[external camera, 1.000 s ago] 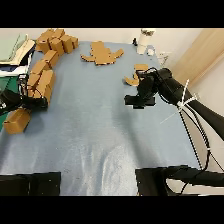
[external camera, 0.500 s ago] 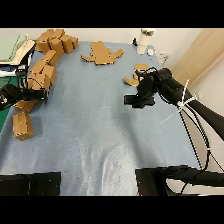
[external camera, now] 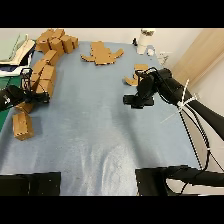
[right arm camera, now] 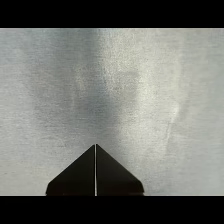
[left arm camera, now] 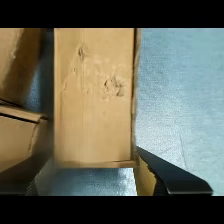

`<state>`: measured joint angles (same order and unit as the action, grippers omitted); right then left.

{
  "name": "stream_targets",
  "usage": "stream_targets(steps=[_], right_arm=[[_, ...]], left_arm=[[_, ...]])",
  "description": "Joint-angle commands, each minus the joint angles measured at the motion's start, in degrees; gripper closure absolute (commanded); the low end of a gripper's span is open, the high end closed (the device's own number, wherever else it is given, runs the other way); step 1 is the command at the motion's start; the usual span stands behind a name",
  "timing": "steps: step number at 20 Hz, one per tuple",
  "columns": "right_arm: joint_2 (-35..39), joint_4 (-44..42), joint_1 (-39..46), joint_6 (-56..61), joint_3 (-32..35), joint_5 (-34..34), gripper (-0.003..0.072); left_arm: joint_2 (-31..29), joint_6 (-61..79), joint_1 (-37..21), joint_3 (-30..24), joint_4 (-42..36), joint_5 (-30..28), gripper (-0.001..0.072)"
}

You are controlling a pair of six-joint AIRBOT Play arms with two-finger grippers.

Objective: Fold the box.

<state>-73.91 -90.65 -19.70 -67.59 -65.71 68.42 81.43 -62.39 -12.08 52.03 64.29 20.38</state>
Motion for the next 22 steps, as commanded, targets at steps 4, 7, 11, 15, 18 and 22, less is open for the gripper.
stream_targets(steps=[4, 7, 11, 15, 18, 22], right_arm=[[-0.04, -0.68, -0.04, 0.0, -0.04, 0.0, 0.0683], [-0.04, -0.72, -0.04, 0.0, -0.04, 0.22, 0.0682], [-0.04, -1.84, -0.02, -2.14, -0.04, 1.14, 0.0683], [-0.48, -3.91, 0.26, -4.0, -0.17, -5.7, 0.0682], [-4.28, -5.18, 1.33, -4.55, -4.0, -6.82, 0.0683], [-12.07, -7.19, 1.53, -7.98, -12.59, -5.99, 0.0682]], left_arm=[[-0.02, 0.0, -0.17, 0.07, 0.24, 1.25, 0.0019], [-2.69, 0.0, -0.44, 0.87, 0.26, 4.09, 0.0011], [-9.86, -0.09, -2.12, 3.28, 1.88, 15.72, 0.0011], [-15.93, -0.15, 0.9, 6.19, -3.04, 25.99, 0.0567], [-15.17, -0.22, 9.49, 10.99, -4.09, 28.81, 0.0696], [-8.87, -0.7, 22.47, 17.2, -4.24, 29.94, 0.0696]])
